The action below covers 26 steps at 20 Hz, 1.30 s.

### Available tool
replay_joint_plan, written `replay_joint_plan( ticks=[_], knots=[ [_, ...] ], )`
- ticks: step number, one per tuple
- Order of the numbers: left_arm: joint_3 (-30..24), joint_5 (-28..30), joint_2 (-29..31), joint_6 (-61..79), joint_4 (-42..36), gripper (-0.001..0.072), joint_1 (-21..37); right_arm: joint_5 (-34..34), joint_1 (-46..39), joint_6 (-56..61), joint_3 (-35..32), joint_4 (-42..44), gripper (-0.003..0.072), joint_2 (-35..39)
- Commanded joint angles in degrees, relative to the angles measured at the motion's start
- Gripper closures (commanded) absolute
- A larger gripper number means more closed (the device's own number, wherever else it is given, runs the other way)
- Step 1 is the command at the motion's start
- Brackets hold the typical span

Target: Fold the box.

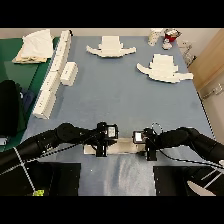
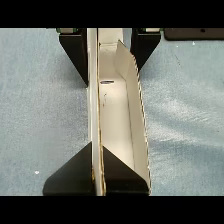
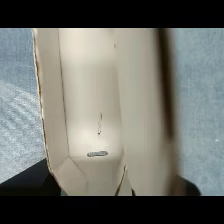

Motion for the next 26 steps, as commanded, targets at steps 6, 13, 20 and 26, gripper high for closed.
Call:
replay_joint_plan(
  ticks=[6,13,20,26],
  knots=[
    [0.0,0.1,0.0,-0.1,0.0,0.0694,0.0,0.0,0.0,0.0,0.0,0.0,0.0185,0.1],
    [0.0,0.1,0.1,-0.5,0.0,0.0357,0.0,0.0,0.0,0.0,0.0,0.0,0.0185,0.1],
    [0.0,-4.6,9.6,-26.6,11.5,0.0149,5.4,0.0,0.0,0.0,0.0,0.0,0.0185,0.1],
    [0.0,-28.8,19.8,-63.1,30.6,0.0697,15.4,0.0,0.0,0.0,0.0,0.0,0.0185,0.1]
  ],
)
